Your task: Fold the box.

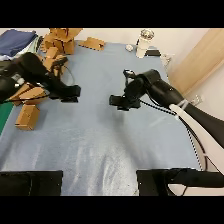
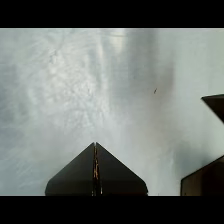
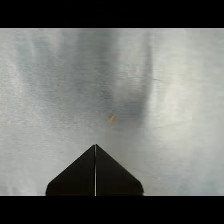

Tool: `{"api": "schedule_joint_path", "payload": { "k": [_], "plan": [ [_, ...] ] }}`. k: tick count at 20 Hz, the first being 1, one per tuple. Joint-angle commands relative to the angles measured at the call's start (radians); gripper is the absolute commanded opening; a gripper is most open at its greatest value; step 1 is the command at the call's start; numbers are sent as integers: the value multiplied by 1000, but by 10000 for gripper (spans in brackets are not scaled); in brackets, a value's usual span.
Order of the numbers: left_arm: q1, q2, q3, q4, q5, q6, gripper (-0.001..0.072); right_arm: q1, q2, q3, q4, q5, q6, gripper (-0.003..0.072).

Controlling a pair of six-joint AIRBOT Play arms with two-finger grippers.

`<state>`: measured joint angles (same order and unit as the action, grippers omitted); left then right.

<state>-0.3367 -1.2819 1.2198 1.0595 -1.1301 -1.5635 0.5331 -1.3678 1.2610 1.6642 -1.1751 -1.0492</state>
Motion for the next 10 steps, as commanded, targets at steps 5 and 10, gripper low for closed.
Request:
{"api": "schedule_joint_path", "payload": {
  "k": [5, 10],
  "plan": [
    [-68, -85, 26, -5, 72, -20, 13, 0, -98, 86, 84, -69, -25, 5],
    [-69, -85, 26, -5, 75, -20, 13, 0, -99, 86, 83, -68, -25, 5]
  ]
}}
